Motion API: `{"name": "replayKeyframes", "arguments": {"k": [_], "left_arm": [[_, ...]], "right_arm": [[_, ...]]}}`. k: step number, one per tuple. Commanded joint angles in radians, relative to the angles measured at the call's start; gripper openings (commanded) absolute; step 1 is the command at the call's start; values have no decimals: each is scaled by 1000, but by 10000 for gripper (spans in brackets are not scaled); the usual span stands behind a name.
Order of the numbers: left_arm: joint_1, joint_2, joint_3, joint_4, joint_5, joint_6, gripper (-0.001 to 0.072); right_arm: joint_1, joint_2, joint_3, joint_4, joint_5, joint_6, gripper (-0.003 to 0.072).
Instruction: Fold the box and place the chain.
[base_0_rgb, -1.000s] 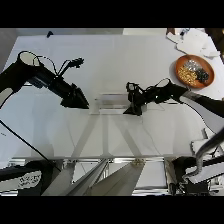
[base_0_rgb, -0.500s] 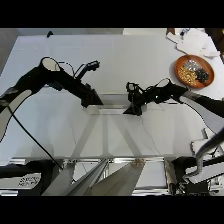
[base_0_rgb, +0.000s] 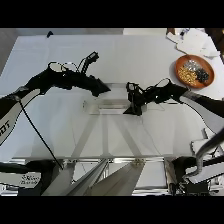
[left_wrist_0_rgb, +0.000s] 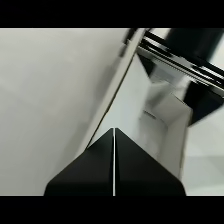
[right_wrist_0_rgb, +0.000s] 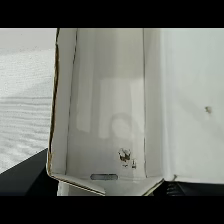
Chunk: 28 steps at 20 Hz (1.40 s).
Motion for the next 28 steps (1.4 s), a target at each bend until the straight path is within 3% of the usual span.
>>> {"name": "replayKeyframes", "arguments": {"k": [1, 3, 7, 16, 24, 28], "left_arm": [[6, -13, 0, -25, 150, 13, 10], [8, -28, 0, -18, 193, 13, 11], [-2, -71, 0, 70, 101, 7, 7], [2, -109, 0, 106, 57, -36, 10], [68, 49, 0, 106, -10, -35, 11], [121, 151, 0, 156, -130, -22, 11]], "right_arm": [[1, 0, 0, 0, 0, 0, 457], [1, 0, 0, 0, 0, 0, 457], [1, 0, 0, 0, 0, 0, 457], [1, 0, 0, 0, 0, 0, 457], [1, 0, 0, 0, 0, 0, 457], [1, 0, 0, 0, 0, 0, 457]]}}
